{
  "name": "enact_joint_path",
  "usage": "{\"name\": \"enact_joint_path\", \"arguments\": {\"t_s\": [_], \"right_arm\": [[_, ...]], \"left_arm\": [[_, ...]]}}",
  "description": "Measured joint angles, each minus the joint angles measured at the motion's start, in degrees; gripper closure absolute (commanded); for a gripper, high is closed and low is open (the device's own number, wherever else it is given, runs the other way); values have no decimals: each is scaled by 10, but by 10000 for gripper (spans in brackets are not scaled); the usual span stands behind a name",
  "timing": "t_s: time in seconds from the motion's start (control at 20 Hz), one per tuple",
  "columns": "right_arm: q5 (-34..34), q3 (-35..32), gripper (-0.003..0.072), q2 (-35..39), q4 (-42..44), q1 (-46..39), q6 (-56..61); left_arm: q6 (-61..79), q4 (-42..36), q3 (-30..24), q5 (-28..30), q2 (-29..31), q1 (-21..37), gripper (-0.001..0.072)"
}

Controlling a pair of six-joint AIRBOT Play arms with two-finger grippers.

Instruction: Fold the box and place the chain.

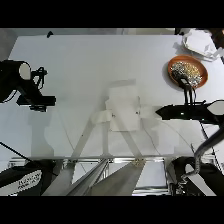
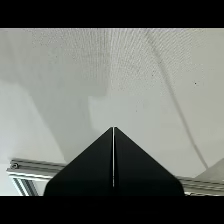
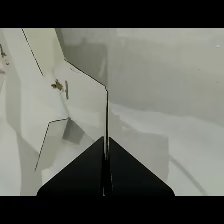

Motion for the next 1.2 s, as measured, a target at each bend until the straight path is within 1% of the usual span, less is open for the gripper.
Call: {"name": "enact_joint_path", "arguments": {"t_s": [0.1,0.2,0.25,0.35,0.4,0.45,0.65,0.75,0.9,0.95,1.1,1.2], "right_arm": [[-28,-11,677,5,1,24,11],[-44,-17,676,8,2,38,16],[-50,-18,676,9,2,42,19],[-57,-21,676,10,1,48,22],[-60,-21,676,10,1,50,23],[-62,-22,676,10,0,51,24],[-65,-23,676,10,-2,53,25],[-65,-23,675,10,-2,54,25],[-64,-23,675,10,-2,54,25],[-64,-23,675,10,-2,54,25],[-64,-23,675,10,-2,54,25],[-63,-23,675,10,-2,54,25]], "left_arm": [[0,-2,0,22,0,0,700],[13,-7,0,62,0,0,688],[27,-20,0,83,-1,0,596],[76,-74,0,120,-6,0,352],[111,-115,0,134,-10,0,276],[157,-168,0,146,-16,-1,252],[385,-392,0,163,-41,-19,246],[483,-464,0,173,-54,-41,247],[577,-505,0,201,-75,-85,235],[595,-509,0,212,-81,-97,220],[641,-517,0,237,-102,-127,219],[664,-521,0,251,-120,-137,215]]}}
